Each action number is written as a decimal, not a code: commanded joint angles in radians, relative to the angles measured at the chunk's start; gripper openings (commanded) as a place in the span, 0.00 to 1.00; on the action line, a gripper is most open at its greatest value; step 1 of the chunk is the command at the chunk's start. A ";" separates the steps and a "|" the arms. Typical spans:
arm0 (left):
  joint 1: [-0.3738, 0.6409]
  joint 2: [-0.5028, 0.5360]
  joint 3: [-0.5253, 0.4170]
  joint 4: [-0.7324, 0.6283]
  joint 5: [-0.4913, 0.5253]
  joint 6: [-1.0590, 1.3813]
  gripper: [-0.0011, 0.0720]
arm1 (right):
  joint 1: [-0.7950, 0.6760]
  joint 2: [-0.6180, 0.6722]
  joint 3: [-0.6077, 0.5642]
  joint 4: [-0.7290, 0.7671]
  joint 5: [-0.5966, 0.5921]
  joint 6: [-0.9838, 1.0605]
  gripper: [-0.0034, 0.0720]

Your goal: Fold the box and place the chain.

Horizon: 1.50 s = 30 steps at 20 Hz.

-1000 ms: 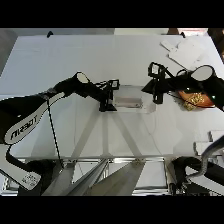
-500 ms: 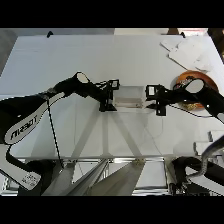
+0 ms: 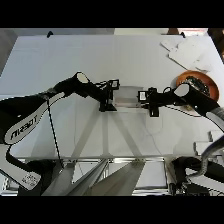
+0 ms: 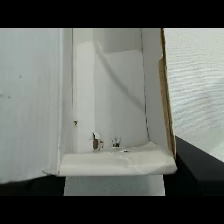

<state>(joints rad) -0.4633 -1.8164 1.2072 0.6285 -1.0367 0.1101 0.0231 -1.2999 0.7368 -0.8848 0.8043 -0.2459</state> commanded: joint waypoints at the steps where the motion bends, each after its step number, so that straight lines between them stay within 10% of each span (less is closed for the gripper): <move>1: 0.000 0.000 0.000 0.000 0.000 0.000 0.47 | 0.009 -0.005 0.000 0.056 -0.020 -0.002 0.08; 3: 0.000 0.000 0.000 0.000 0.000 0.000 0.47 | 0.009 -0.005 0.000 0.055 -0.021 0.002 0.13; 6: 0.000 0.000 0.000 0.000 0.000 0.000 0.47 | 0.009 -0.005 0.000 0.055 -0.021 0.002 0.55; 8: 0.000 0.000 0.000 0.000 0.000 0.000 0.47 | 0.009 -0.005 0.000 0.055 -0.021 0.010 0.59; 10: 0.000 0.000 0.000 0.000 0.000 0.000 0.47 | 0.009 -0.005 0.000 0.055 -0.020 0.010 0.49; 12: 0.000 0.000 0.000 0.000 0.000 0.000 0.47 | 0.009 -0.005 0.000 0.054 -0.007 0.012 0.07; 25: 0.000 0.000 0.000 0.000 0.000 0.000 0.47 | -0.226 0.417 0.000 -0.154 -0.011 0.858 0.07; 30: 0.000 0.000 0.000 0.000 0.000 0.000 0.47 | -0.393 0.375 -0.002 -0.285 0.108 1.296 0.06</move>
<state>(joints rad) -0.4633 -1.8164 1.2076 0.6285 -1.0367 0.1101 -0.2905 -0.9165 0.7361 -1.0939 0.8356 0.7876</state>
